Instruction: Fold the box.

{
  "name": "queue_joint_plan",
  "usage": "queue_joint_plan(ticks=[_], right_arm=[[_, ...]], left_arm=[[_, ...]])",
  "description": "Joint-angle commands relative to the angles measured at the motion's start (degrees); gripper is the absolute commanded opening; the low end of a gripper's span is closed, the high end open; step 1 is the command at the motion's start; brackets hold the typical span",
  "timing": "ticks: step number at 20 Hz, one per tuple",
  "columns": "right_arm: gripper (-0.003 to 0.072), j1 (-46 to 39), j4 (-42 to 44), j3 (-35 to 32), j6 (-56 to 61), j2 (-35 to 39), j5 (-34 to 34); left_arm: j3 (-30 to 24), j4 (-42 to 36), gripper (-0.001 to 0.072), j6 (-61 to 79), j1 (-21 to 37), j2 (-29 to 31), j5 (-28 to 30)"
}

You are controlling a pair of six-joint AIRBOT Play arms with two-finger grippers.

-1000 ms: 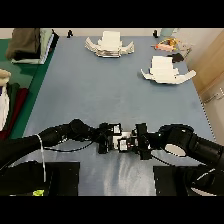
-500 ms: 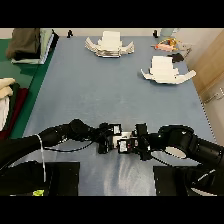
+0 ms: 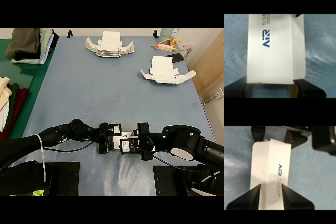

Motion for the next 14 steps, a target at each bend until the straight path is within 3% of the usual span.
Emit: queue_joint_plan(ticks=[1,14], right_arm=[[0.0418,0.0,0.1,0.0,0.0,-1.4,-1.3],[0.0417,0.0,-2.3,1.0,1.8,-0.3,-3.1]], left_arm=[[0.1,0.0,0.0427,0.0,0.0,0.0,0.0],[0.1,0.0,0.0427,0.0,0.0,0.0,0.0]])
